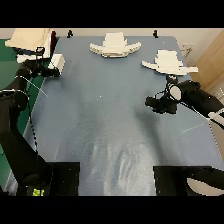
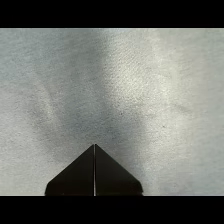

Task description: Fold the box.

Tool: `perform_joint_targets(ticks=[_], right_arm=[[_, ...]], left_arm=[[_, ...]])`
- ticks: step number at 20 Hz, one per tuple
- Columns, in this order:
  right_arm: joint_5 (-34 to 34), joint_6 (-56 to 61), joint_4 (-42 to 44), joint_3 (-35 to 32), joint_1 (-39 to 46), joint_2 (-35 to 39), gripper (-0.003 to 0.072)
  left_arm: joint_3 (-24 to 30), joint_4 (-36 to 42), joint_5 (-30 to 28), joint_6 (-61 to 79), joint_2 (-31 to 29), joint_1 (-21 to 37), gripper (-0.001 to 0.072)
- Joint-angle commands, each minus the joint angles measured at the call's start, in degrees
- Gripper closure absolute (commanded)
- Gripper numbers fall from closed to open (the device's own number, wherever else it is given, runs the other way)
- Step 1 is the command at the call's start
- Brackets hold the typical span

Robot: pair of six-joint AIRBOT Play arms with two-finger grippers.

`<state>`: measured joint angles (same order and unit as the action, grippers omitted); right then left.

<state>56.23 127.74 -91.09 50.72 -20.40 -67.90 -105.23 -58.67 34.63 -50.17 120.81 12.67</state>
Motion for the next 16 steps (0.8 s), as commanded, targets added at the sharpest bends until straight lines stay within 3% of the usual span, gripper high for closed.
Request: perform_joint_targets(ticks=[1,11,12,13,16], right_arm=[[0.04,0.0,0.07,0.04,-0.07,-0.02,0.0683],[0.02,-0.02,0.46,0.02,-0.07,-0.02,0.0683],[0.02,-0.02,0.46,0.02,-0.07,-0.02,0.0683],[0.02,-0.02,0.46,0.02,-0.07,-0.02,0.0683],[0.07,-0.02,0.46,0.04,-0.07,-0.02,0.0683]], left_arm=[[-0.22,-0.07,0.31,-0.33,0.26,-0.13,0.0347],[-0.2,-0.09,0.39,-0.37,0.26,-0.2,0.0331],[-0.22,-0.09,0.5,-0.42,0.26,-0.2,0.008],[-0.2,-0.11,0.59,-0.74,0.24,-0.11,0.0014],[-0.74,-0.42,4.7,-0.87,-0.5,0.52,0.0014]])
